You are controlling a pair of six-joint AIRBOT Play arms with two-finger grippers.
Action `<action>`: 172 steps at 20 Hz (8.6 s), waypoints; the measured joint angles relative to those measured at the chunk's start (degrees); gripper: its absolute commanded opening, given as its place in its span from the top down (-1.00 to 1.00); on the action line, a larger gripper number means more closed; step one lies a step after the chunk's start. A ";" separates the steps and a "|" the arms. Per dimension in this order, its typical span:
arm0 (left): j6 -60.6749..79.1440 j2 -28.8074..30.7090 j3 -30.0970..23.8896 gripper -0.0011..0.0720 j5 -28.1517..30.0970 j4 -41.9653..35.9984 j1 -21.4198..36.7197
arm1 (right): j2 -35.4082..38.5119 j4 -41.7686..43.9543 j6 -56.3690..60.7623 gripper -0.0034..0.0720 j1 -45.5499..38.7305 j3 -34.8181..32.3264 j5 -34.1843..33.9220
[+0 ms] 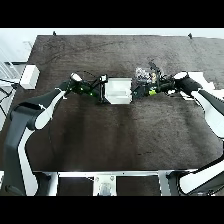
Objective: Fold the box and place the chain.
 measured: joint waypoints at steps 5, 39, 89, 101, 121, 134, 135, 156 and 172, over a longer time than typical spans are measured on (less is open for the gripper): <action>0.00 0.00 -0.02 -0.32 -0.02 0.00 0.00 | 0.07 0.96 0.00 -0.43 2.34 0.07 -0.31; 0.00 0.00 -0.02 -0.32 -0.02 -0.02 -0.02 | -0.15 -39.87 35.45 -0.43 17.42 8.76 -9.84; 0.02 0.00 -0.02 -0.32 -0.07 0.02 0.00 | -12.15 -59.28 64.52 -0.06 25.20 25.07 7.17; 0.00 -0.04 0.00 -0.32 0.24 -0.15 -0.04 | -12.09 -58.31 63.91 -0.48 24.98 29.09 9.11; 0.00 -0.04 0.00 -0.32 0.00 -0.02 -0.02 | 0.63 -60.33 51.25 -0.55 14.93 29.33 1.86; 0.00 -0.04 0.00 -0.32 0.00 0.00 -0.02 | -10.47 -50.97 37.73 -0.24 7.96 29.20 -9.73; 0.00 -0.04 0.00 -0.32 0.00 -0.02 -0.02 | -10.84 -49.96 36.87 -0.24 7.82 29.20 -10.21; 0.00 -0.04 0.00 -0.32 0.00 0.00 -0.02 | -6.88 -46.60 32.13 0.89 7.61 30.67 -10.95; 0.00 -0.04 0.00 -0.32 -0.02 -0.02 -0.02 | 16.28 -47.71 31.01 0.89 8.02 30.69 -14.14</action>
